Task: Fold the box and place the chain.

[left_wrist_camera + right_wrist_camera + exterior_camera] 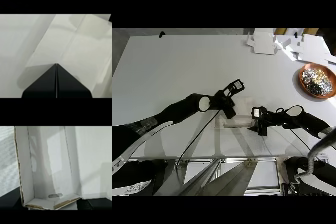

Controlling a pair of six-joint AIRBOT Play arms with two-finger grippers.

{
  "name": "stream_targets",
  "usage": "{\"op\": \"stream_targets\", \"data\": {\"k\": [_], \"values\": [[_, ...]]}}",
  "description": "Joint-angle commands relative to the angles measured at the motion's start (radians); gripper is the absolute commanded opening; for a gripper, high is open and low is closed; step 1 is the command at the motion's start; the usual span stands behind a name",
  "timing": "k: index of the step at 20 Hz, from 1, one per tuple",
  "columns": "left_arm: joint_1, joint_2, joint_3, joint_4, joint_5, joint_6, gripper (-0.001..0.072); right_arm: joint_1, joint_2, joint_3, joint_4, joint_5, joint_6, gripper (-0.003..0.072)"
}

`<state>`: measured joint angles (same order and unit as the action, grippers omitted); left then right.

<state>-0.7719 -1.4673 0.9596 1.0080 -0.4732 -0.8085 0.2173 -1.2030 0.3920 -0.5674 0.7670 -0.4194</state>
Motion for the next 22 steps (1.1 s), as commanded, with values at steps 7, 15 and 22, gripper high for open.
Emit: {"op": "stream_targets", "data": {"k": [7,15,22], "values": [[0.072,0.166,-0.004,0.185,-0.523,0.055,0.0011,0.001,0.000,0.000,-0.001,0.001,0.000,0.0313],[0.087,0.166,-0.144,0.085,-0.518,0.314,0.0012,0.001,0.000,0.000,-0.001,0.000,0.000,0.0313],[0.137,0.170,-0.171,0.084,-0.426,0.486,0.0356,0.001,0.000,0.000,-0.001,0.000,0.000,0.0313]]}}
